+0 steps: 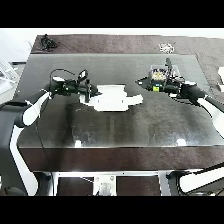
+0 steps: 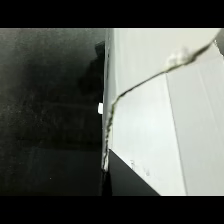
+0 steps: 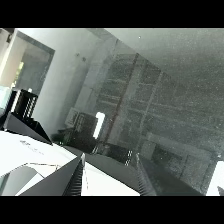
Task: Fold the box and place the chain.
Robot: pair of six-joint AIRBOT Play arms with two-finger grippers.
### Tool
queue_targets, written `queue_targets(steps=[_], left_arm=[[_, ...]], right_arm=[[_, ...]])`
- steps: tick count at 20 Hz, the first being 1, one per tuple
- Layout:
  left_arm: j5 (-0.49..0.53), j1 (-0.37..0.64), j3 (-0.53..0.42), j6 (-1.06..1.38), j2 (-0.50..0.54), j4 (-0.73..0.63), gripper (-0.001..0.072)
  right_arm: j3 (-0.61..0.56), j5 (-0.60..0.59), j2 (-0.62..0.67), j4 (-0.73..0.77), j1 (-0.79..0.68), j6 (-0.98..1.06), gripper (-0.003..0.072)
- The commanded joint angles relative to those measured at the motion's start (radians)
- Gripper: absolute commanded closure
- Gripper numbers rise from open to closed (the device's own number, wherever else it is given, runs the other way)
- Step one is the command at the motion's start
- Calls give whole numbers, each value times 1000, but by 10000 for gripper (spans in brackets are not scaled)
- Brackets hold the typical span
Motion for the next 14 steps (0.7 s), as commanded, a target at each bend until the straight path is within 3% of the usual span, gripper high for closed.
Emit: queue_targets(steps=[1,11,14], left_arm=[[8,0,0,1,-1,11,692],[10,0,1,-1,0,10,691],[10,0,1,0,0,10,691]], right_arm=[[0,0,-1,-1,1,1,276],[-1,62,8,37,-16,0,255],[-53,90,91,80,-10,-105,256]])
